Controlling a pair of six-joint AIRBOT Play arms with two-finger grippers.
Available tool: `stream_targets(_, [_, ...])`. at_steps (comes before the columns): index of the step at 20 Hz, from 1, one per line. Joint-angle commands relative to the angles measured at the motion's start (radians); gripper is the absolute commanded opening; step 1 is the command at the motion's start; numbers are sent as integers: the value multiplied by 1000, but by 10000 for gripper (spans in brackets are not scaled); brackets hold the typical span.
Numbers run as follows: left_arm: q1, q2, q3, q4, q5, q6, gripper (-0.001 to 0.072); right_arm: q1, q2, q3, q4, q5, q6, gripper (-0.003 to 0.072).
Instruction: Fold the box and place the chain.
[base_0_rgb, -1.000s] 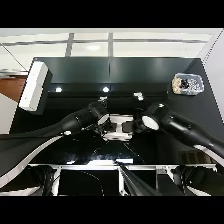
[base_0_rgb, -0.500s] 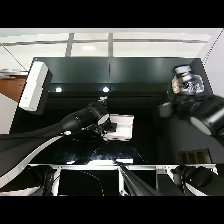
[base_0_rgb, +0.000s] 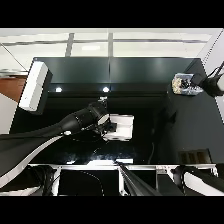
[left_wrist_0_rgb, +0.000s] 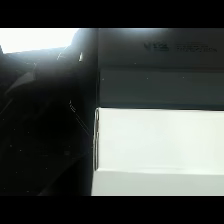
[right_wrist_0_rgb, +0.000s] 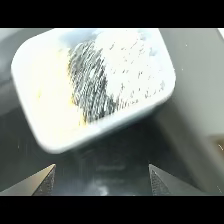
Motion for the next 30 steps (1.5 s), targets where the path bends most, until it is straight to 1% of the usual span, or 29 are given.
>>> stream_targets(1, [0,0,0,0,-1,0,31,-122,-255,235,182,79,-75,706])
stream_targets(3, [0,0,0,0,-1,0,31,-132,-359,349,182,123,-74,704])
stream_targets(4, [0,0,0,0,0,0,31,-135,-403,398,183,143,-74,689])
stream_targets(5, [0,0,0,0,-1,0,31,-137,-446,444,183,164,-71,636])
stream_targets(8, [0,0,0,0,0,0,31,-143,-536,533,188,182,-55,636])
stream_targets(10, [0,0,0,0,-1,0,31,-147,-575,564,187,182,-27,633])
stream_targets(11, [0,0,0,0,-1,0,31,-148,-591,575,189,188,-19,597])
stream_targets(15, [0,0,0,0,-1,0,31,-158,-624,581,172,201,64,596])
stream_targets(21, [0,0,0,0,-1,0,31,-161,-651,581,176,200,63,596])
stream_targets(22, [0,0,0,0,-1,0,31,-161,-653,581,188,201,56,531])
stream_targets(23, [0,0,0,0,-1,0,31,-161,-653,581,203,201,36,366])
stream_targets(24, [0,0,0,0,-1,0,31,-161,-652,582,227,202,-2,103])
stream_targets(25, [0,0,0,0,-1,0,31,-161,-652,592,241,216,-38,40])
stream_targets(27, [0,0,0,0,-2,0,31,-163,-643,624,236,268,-90,38])
stream_targets(30, [0,0,0,0,-5,0,31,-171,-575,635,234,303,-183,37])
